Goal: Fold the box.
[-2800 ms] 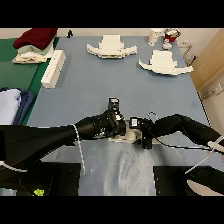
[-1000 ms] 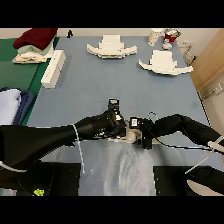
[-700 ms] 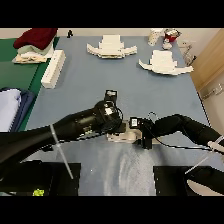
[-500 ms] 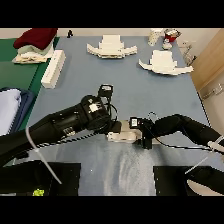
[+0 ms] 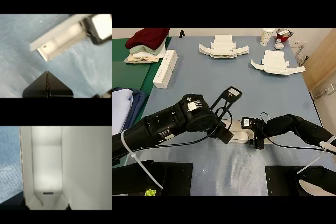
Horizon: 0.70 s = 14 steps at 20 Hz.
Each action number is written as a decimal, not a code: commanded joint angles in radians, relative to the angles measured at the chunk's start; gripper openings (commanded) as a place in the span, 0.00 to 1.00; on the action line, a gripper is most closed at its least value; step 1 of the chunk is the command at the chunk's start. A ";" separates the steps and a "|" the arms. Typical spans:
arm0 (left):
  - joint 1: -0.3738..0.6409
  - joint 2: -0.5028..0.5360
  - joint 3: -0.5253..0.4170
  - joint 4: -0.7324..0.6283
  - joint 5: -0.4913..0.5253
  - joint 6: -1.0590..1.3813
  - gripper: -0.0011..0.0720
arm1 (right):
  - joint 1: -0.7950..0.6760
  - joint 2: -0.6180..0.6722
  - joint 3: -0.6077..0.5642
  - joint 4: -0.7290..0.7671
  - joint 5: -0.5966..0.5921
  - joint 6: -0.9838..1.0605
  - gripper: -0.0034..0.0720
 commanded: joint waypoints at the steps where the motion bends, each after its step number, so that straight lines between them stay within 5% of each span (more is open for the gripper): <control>1: 0.064 0.085 -0.071 -0.135 0.055 0.403 0.03 | 0.001 0.000 0.000 0.000 0.000 0.000 0.68; 5: 0.325 0.243 -0.298 -0.341 0.189 1.098 0.04 | 0.001 0.000 0.000 0.000 0.000 0.000 0.68; 6: 0.391 0.259 -0.342 -0.406 0.222 1.205 0.39 | 0.001 0.000 0.000 0.000 0.000 0.000 0.68; 7: 0.455 0.260 -0.383 -0.487 0.265 1.296 0.94 | 0.001 0.000 0.000 0.000 0.000 0.000 0.68; 10: 0.599 0.217 -0.484 -0.728 0.366 1.593 0.97 | 0.001 0.000 -0.001 0.000 0.000 0.000 0.68; 14: 0.633 0.099 -0.550 -0.852 0.422 1.875 0.97 | 0.001 0.000 0.000 0.000 0.000 0.000 0.68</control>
